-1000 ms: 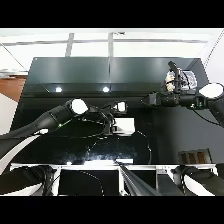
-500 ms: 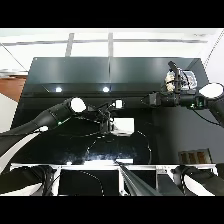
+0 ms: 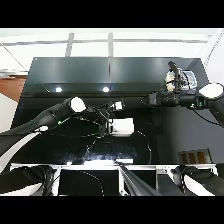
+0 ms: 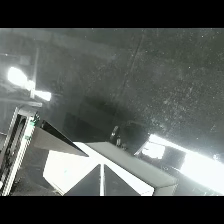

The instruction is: Fold the box and place the chain.

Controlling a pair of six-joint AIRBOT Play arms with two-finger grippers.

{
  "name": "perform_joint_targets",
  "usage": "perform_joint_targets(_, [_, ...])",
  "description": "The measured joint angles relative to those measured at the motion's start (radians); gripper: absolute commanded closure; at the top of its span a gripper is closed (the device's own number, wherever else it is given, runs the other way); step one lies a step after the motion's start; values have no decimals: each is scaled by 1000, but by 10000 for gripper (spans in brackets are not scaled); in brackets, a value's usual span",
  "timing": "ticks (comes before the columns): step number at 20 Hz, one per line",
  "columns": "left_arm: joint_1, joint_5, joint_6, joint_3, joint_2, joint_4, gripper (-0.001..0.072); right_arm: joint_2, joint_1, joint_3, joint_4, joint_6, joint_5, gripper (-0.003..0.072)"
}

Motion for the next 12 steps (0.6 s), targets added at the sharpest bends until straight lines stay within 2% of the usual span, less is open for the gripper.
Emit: perform_joint_targets(12, [0,-2,-1,0,5,-8,5,0,0,0,0,0,0,654])
